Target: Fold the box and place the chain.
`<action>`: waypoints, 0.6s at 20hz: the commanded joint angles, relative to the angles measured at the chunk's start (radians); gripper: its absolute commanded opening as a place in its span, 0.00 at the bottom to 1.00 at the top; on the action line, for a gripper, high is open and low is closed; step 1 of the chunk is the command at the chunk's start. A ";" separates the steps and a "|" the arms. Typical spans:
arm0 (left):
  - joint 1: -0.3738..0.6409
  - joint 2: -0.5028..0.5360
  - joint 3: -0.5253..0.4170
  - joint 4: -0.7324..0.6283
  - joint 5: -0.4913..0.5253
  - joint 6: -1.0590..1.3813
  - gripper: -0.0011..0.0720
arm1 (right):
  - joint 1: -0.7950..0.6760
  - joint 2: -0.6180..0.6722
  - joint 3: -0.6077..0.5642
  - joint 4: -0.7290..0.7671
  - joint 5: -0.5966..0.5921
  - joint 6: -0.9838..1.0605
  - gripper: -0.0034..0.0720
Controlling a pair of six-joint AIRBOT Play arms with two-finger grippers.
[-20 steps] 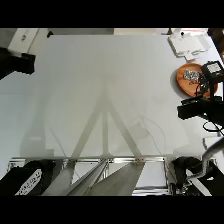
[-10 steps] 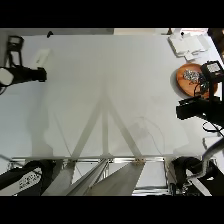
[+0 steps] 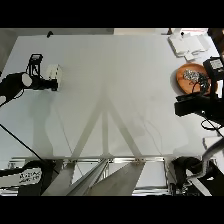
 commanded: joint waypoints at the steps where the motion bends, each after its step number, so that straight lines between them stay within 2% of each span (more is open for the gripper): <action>1: 0.001 0.014 0.000 0.006 -0.062 0.011 0.97 | 0.000 0.001 0.000 0.002 -0.010 0.000 0.06; 4: 0.001 0.098 0.000 0.051 -0.155 0.011 0.97 | 0.000 0.001 0.000 0.003 -0.010 0.000 0.06; 12: -0.047 0.428 0.000 0.059 -0.084 0.011 0.97 | 0.000 0.001 0.000 0.002 -0.010 0.000 0.06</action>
